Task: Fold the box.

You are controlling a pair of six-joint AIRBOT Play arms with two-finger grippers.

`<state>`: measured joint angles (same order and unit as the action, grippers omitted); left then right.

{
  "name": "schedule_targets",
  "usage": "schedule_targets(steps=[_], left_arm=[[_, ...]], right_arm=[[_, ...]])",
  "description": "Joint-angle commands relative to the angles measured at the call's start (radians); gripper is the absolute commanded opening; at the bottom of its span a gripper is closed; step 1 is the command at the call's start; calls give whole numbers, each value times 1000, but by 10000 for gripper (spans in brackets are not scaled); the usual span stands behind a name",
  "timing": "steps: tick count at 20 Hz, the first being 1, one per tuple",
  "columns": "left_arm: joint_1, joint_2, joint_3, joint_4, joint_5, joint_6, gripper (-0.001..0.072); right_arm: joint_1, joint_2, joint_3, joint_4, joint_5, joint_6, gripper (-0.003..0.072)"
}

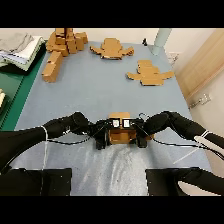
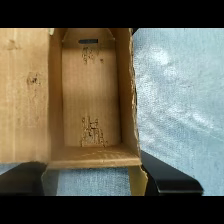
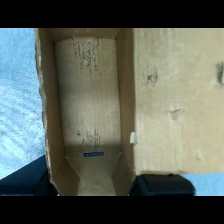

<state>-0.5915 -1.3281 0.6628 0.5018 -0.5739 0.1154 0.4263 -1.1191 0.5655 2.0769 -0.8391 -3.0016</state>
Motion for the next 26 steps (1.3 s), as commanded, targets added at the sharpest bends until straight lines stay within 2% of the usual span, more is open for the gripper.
schedule_targets(steps=[1, 16, 18, 26], left_arm=[[-1, -1, 1, 0, -2, 0, 448], [-1, -1, 1, 0, -2, 0, 448], [-1, -1, 1, 0, -2, 0, 448], [-1, -1, 1, 0, -2, 0, 448]], right_arm=[[0, 1, 0, 0, 0, 0, 522], [1, 1, 0, 7, -15, 0, 522], [2, 3, 0, 10, -18, 6, 720], [-11, 97, 0, -88, -98, 111, 720]])
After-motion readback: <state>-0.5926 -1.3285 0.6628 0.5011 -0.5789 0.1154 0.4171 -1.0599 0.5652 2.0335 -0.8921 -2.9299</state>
